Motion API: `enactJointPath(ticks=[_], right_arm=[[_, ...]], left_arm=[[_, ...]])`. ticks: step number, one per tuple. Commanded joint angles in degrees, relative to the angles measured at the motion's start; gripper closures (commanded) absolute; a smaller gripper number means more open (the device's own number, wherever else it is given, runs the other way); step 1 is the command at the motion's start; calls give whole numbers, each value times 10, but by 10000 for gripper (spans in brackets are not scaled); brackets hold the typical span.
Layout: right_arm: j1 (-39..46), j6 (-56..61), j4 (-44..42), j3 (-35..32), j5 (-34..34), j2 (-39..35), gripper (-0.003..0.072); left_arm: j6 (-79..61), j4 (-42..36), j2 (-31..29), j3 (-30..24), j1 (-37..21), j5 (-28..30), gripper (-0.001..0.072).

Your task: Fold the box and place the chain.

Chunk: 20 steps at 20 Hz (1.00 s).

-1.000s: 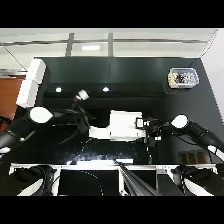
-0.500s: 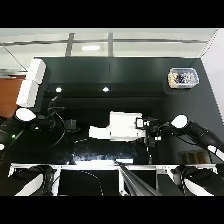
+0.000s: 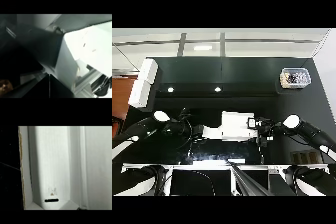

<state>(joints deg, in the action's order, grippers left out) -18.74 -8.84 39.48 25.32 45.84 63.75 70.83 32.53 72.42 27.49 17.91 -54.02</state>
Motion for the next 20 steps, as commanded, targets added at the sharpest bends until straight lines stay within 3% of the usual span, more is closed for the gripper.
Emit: enactJointPath(ticks=[1, 4, 9, 11, 13, 14, 20], right_arm=[[0, 0, 0, 0, 0, 0, 238], [0, 0, 0, 0, 0, 0, 238], [0, 0, 0, 0, 0, 0, 238], [0, 0, 0, 0, 0, 0, 238], [0, 0, 0, 0, 0, 0, 238], [0, 0, 0, 0, 0, 0, 239], [0, 0, 0, 0, 0, 0, 238]], left_arm=[[-8, -16, 14, 29, 20, 22, 685], [-16, -13, 14, 51, 20, 19, 686], [-66, -19, 14, 68, 20, -33, 670], [-66, -19, 14, 78, 20, -35, 473], [-66, -17, 14, 88, 20, -35, 130], [-66, -17, 14, 93, 20, -36, 70], [-66, -15, 14, 122, 29, -55, 66]])
